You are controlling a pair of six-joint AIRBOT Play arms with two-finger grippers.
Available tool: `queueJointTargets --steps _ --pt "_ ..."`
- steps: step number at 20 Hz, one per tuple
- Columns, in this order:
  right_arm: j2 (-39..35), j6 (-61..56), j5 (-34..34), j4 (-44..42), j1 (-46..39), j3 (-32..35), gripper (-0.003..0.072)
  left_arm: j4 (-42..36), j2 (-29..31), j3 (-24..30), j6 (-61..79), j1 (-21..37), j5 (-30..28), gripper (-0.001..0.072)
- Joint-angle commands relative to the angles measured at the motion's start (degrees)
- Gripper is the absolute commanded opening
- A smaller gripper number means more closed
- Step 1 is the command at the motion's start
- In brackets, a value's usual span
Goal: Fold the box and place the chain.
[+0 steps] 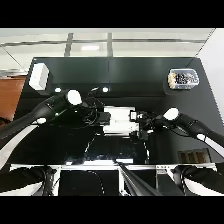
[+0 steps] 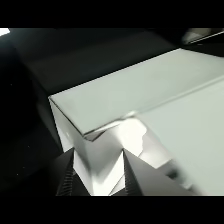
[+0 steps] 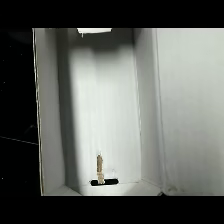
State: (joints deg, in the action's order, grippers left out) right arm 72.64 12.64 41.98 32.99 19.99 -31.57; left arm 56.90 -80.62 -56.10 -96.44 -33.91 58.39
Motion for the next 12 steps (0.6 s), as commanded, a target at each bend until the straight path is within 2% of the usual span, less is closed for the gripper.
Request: queueJointTargets --steps 1,8,12 --pt "0.0 -0.2 -0.3 -0.1 0.0 0.0 0.0128 10.1 0.0 -1.6 -9.8 -3.8 -0.9 0.0349" --pt "0.0 -0.2 -0.3 -0.1 0.0 0.0 0.0128 22.0 -0.2 -1.7 -19.8 -9.8 -0.7 0.0351" --pt "0.0 -0.2 -0.2 -0.1 0.0 0.0 0.0128 29.7 -2.2 -3.4 -27.9 -13.1 2.2 0.0351"
